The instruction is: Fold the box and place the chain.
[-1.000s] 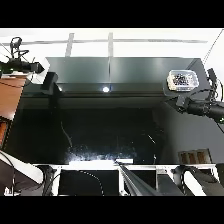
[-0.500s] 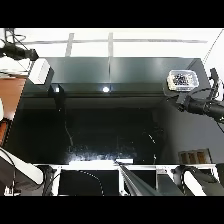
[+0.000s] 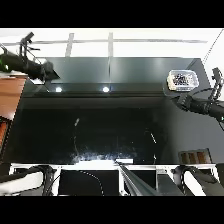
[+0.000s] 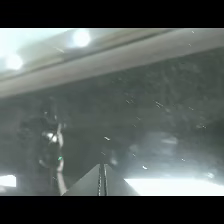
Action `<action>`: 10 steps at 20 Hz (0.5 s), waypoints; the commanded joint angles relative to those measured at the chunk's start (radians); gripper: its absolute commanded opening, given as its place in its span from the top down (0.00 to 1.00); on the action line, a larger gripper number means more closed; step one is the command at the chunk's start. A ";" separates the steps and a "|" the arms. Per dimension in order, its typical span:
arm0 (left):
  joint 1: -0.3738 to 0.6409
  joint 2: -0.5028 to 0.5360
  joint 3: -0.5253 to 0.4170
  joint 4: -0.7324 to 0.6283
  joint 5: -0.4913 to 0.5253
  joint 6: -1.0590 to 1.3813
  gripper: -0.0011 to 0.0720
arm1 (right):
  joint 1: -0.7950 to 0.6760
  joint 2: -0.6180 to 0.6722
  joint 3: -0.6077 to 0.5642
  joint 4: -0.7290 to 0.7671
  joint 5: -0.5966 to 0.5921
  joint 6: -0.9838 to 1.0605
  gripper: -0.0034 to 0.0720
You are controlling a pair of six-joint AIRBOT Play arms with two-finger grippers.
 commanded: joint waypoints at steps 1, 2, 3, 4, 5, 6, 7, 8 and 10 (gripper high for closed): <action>-0.115 0.405 -0.497 -0.041 0.318 0.013 0.95 | 0.006 0.008 -0.004 -0.166 -0.021 -0.021 0.90; -0.139 0.507 -0.615 -0.040 0.389 0.024 0.95 | 0.014 0.013 -0.019 -0.226 -0.068 -0.042 0.90; -0.162 0.606 -0.726 -0.040 0.456 0.044 0.95 | 0.023 0.024 -0.048 -0.264 -0.135 -0.072 0.90; -0.174 0.680 -0.802 -0.037 0.497 0.067 0.95 | 0.027 0.040 -0.089 -0.283 -0.217 -0.077 0.90; -0.175 0.747 -0.864 -0.036 0.526 0.075 0.95 | 0.027 0.048 -0.123 -0.280 -0.274 -0.075 0.90; -0.172 0.794 -0.901 -0.035 0.537 0.074 0.95 | 0.027 0.048 -0.143 -0.273 -0.298 -0.075 0.90; -0.169 0.824 -0.919 -0.021 0.534 0.074 0.95 | 0.027 0.048 -0.151 -0.270 -0.306 -0.076 0.90; -0.166 0.835 -0.921 -0.003 0.531 0.074 0.95 | 0.027 0.048 -0.151 -0.270 -0.305 -0.076 0.90; -0.167 0.834 -0.920 0.026 0.558 0.080 0.95 | 0.027 0.048 -0.151 -0.275 -0.299 -0.077 0.90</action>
